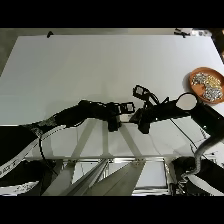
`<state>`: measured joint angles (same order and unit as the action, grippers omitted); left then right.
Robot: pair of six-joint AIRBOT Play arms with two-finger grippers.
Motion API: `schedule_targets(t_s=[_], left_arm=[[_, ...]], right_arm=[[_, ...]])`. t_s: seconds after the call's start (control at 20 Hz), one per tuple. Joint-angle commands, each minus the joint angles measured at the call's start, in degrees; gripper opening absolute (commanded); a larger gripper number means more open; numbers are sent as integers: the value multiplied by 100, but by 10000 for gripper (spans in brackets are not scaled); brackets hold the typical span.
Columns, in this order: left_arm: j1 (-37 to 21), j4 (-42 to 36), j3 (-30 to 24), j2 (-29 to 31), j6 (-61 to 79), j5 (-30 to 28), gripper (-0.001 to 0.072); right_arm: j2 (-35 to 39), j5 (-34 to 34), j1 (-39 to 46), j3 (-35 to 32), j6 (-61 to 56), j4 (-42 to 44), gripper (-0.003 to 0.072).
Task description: Fold the box and place the chain.
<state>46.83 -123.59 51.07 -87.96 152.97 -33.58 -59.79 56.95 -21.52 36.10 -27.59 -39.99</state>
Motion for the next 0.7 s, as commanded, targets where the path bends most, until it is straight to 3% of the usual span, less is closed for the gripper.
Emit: schedule_targets(t_s=[0.0,0.65], left_arm=[[-2,0,2,4,-2,-2,345],[-2,0,0,4,-2,-2,345]], right_arm=[[-146,-208,164,-216,413,901,13],[-664,-256,164,-219,431,986,15]])
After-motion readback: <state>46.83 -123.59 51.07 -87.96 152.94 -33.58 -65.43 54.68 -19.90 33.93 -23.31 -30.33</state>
